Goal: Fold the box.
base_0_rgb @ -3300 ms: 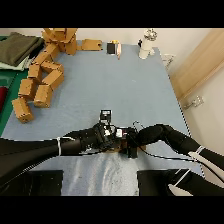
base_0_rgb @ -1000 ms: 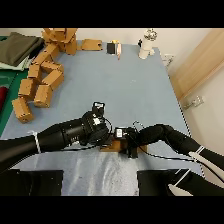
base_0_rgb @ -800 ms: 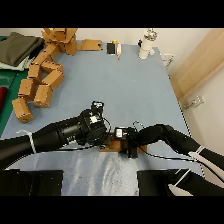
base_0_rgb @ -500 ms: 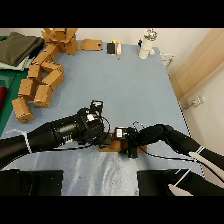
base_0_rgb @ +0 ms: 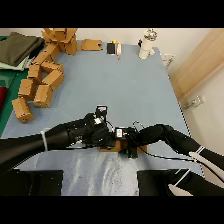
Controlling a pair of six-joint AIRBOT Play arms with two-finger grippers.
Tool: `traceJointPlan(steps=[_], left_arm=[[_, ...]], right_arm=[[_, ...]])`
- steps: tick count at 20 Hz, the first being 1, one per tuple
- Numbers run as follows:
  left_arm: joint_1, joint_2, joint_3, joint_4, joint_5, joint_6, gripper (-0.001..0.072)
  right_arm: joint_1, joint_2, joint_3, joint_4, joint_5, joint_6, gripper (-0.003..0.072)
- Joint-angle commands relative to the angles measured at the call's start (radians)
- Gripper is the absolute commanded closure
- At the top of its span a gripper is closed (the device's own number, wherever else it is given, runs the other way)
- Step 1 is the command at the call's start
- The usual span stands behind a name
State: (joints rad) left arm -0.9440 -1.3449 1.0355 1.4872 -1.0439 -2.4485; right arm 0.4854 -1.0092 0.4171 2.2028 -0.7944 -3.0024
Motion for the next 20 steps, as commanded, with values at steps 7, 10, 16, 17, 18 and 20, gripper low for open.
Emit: traceJointPlan(steps=[7, 10, 16, 17, 18, 20], left_arm=[[-0.066, -0.089, 0.021, 0.128, 0.031, -0.183, 0.0307], [-0.067, -0.122, 0.060, 0.134, 0.022, -0.185, 0.0307], [-0.108, -0.180, 0.118, 0.218, -0.074, -0.219, 0.0611], [-0.111, -0.180, 0.121, 0.220, -0.073, -0.218, 0.0695], [-0.116, -0.180, 0.122, 0.221, -0.073, -0.220, 0.0696], [-0.116, -0.180, 0.122, 0.222, -0.073, -0.219, 0.0696]], right_arm=[[0.000, 0.000, 0.000, 0.000, 0.000, 0.000, 0.0180], [0.001, 0.000, 0.000, 0.000, 0.000, 0.000, 0.0180], [0.000, 0.000, 0.000, 0.000, 0.000, 0.000, 0.0180], [0.000, 0.000, 0.000, 0.000, 0.000, 0.000, 0.0180], [0.000, 0.000, 0.000, 0.000, 0.000, 0.000, 0.0180], [0.000, 0.000, 0.000, 0.000, 0.000, 0.000, 0.0180]])
